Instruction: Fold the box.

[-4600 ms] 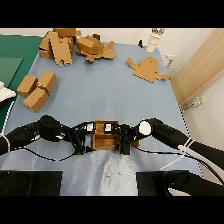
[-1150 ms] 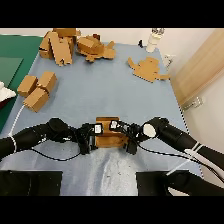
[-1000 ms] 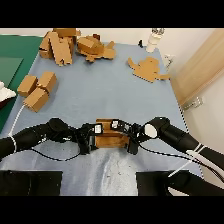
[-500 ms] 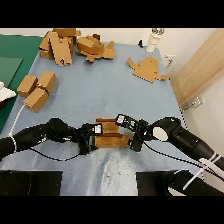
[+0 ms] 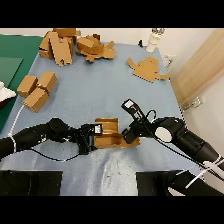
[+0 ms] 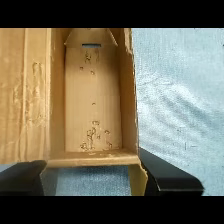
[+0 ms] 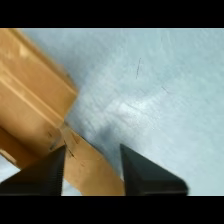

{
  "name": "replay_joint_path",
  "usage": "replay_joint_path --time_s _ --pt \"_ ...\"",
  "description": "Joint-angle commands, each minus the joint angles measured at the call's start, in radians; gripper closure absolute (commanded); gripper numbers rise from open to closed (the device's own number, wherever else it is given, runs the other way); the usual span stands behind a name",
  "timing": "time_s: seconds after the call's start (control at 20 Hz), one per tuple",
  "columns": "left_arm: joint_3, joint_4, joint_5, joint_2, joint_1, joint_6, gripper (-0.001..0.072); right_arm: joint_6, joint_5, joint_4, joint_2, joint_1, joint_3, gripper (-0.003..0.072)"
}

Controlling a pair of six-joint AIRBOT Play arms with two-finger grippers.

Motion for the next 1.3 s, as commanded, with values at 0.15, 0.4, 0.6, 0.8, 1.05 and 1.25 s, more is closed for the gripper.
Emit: replay_joint_path --time_s 0.15,0.4,0.6,0.8,1.05,1.25 --pt "0.001 0.027 -0.019 0.0 0.0 -0.023 0.0267 0.064 -0.101 0.291 0.0 0.0 0.0 0.068" --pt "0.001 0.026 -0.019 0.0 0.0 -0.022 0.0267 0.052 -0.209 0.426 -0.029 0.0 0.0 0.0684" --pt "0.001 0.026 -0.019 0.0 0.0 -0.022 0.0267 -0.155 -0.267 0.694 -0.166 -0.008 0.005 0.0686" --pt "0.001 0.026 -0.019 0.0 0.0 -0.023 0.0267 -0.443 -0.138 1.11 -0.328 -0.123 0.038 0.0687" --pt "0.001 0.026 -0.019 0.0 0.0 -0.023 0.0267 -0.501 0.039 1.166 -0.435 -0.243 0.034 0.0687" --pt "0.001 0.026 -0.018 0.0 0.0 -0.023 0.0267 -0.525 0.032 1.148 -0.468 -0.249 0.026 0.0687"
